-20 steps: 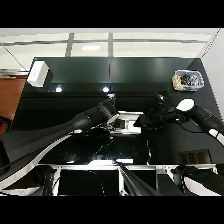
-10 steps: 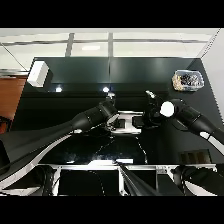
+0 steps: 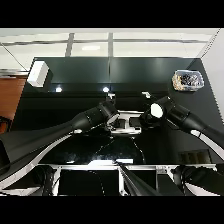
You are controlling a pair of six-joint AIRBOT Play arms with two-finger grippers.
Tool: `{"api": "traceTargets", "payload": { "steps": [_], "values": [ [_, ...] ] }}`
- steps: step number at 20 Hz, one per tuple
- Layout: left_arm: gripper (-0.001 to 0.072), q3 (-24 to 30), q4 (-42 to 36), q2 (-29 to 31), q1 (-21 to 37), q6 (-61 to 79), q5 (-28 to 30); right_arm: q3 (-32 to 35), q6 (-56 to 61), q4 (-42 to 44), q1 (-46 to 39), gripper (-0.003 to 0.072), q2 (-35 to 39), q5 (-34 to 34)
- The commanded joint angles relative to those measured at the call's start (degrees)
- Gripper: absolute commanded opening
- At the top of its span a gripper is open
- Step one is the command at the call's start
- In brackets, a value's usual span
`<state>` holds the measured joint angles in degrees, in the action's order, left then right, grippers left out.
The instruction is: Fold the box and place the chain.
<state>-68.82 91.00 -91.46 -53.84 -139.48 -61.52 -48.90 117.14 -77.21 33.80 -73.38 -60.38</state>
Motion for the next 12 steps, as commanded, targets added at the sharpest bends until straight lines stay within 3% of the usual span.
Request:
{"api": "traceTargets", "payload": {
  "steps": [1, 9, 11, 12],
  "values": [
    [0.0029, -0.02, 0.02, -0.02, 0.02, -0.02, -0.07, -0.61, 3.43, -1.25, 1.2, 0.0242, -1.44, -1.77],
    [0.0029, -0.02, 0.02, -0.02, 0.02, -0.02, -0.07, -0.74, 5.46, -0.87, 1.2, 0.0236, -2.6, -1.25],
    [0.0029, -0.02, 0.02, -0.02, 0.02, -0.02, -0.07, -0.74, 5.75, -0.81, 1.2, 0.0049, -2.6, -0.52],
    [0.0029, -0.02, 0.02, -0.02, 0.02, -0.02, -0.09, -0.74, 5.79, -0.61, 1.2, 0.0018, -2.6, -0.22]
  ]
}}
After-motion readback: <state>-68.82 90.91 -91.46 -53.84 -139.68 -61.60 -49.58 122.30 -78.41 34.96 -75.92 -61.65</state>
